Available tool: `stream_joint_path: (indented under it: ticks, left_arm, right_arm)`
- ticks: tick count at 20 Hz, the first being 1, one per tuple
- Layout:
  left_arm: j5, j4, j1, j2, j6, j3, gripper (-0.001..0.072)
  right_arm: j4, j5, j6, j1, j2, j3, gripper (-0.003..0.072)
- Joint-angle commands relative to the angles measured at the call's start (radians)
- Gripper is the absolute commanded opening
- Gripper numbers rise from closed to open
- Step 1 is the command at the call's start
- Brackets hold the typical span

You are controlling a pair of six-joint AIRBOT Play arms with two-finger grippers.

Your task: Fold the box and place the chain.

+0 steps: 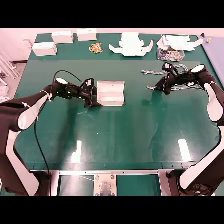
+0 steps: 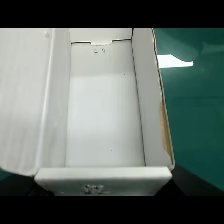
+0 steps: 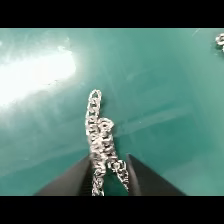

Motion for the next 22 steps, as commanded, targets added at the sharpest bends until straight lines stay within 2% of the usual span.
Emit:
stream_joint_path:
  ticks: [1, 2, 3, 4, 9, 22]
  left_arm:
    - [0.000, 0.000, 0.001, 0.001, 0.001, 0.000, 0.0623]
    - [0.000, 0.000, 0.001, 0.001, 0.001, 0.000, 0.0623]
    - [0.000, 0.000, 0.001, 0.001, 0.000, 0.000, 0.0623]
    - [0.000, 0.000, 0.001, 0.001, 0.001, 0.000, 0.0623]
    - [0.000, 0.000, 0.001, 0.001, 0.001, 0.000, 0.0623]
    - [0.000, 0.000, 0.001, 0.001, 0.001, 0.000, 0.0623]
  right_arm:
    - [-0.020, 0.000, 0.042, -0.001, -0.008, 0.002, 0.0128]
    - [-0.020, 0.001, 0.057, -0.001, -0.008, 0.008, 0.0177]
    - [-0.016, 0.005, 0.071, -0.001, -0.007, 0.018, 0.0434]
    - [-0.014, 0.005, 0.098, -0.002, -0.005, 0.033, 0.0572]
    - [0.084, 0.090, 0.145, -0.027, 0.001, 0.111, 0.0572]
    - [0.036, 0.124, 0.137, -0.028, -0.043, 0.104, 0.0548]
